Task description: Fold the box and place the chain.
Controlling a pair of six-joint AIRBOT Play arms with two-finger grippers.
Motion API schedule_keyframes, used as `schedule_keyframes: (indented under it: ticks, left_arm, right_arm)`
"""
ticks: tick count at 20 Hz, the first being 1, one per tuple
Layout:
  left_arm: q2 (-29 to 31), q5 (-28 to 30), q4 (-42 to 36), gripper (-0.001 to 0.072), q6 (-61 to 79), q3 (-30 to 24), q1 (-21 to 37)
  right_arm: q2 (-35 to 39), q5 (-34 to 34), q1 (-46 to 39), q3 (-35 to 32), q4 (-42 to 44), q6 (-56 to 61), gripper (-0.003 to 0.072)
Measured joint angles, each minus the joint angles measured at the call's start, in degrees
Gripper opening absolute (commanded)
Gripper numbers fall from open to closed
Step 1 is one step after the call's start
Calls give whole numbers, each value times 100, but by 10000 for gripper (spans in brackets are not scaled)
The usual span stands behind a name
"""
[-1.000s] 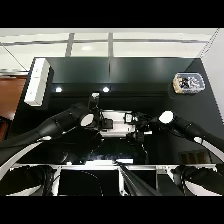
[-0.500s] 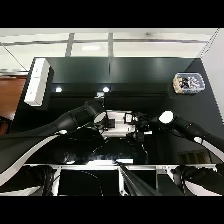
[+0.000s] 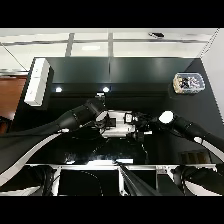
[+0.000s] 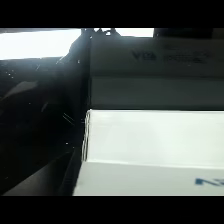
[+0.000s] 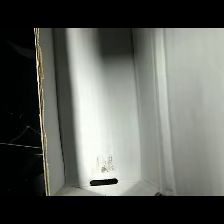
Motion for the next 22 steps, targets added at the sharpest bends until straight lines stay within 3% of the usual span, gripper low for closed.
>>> schedule_keyframes:
  ticks: [5, 6, 7, 8, 9, 14, 15, 17, 18, 22]
  left_arm:
    - [-44, -92, 24, 358, -22, 46, 4]
    - [-66, -94, 24, 304, -33, 48, 4]
    - [-79, -94, 24, 157, -39, 50, 4]
    - [-94, -92, 24, 73, -37, 55, 4]
    - [-101, -120, 35, 30, -46, 55, 7]
    - [-118, -68, 37, 29, -11, 57, 7]
    - [-118, -57, 37, 29, 4, 57, 7]
    - [-122, -48, 37, 29, 7, 57, 7]
    - [-122, -20, 37, 29, 13, 57, 9]
    - [-122, -22, 22, 29, 26, 59, 17]
  right_arm:
    - [0, 0, 0, 0, 0, 0, 193]
    - [0, 0, 0, 0, 0, 0, 193]
    - [0, -2, 0, 0, 0, 0, 193]
    - [0, 0, -2, 0, 0, 0, 193]
    - [0, 0, 0, 0, 0, 0, 193]
    - [0, -2, -2, 0, 0, 2, 194]
    - [0, 0, -2, 0, 0, 2, 215]
    - [2, -2, -2, 0, -4, 28, 628]
    - [20, -7, 0, 0, -15, 76, 658]
    - [291, 48, -15, -9, -264, 487, 657]
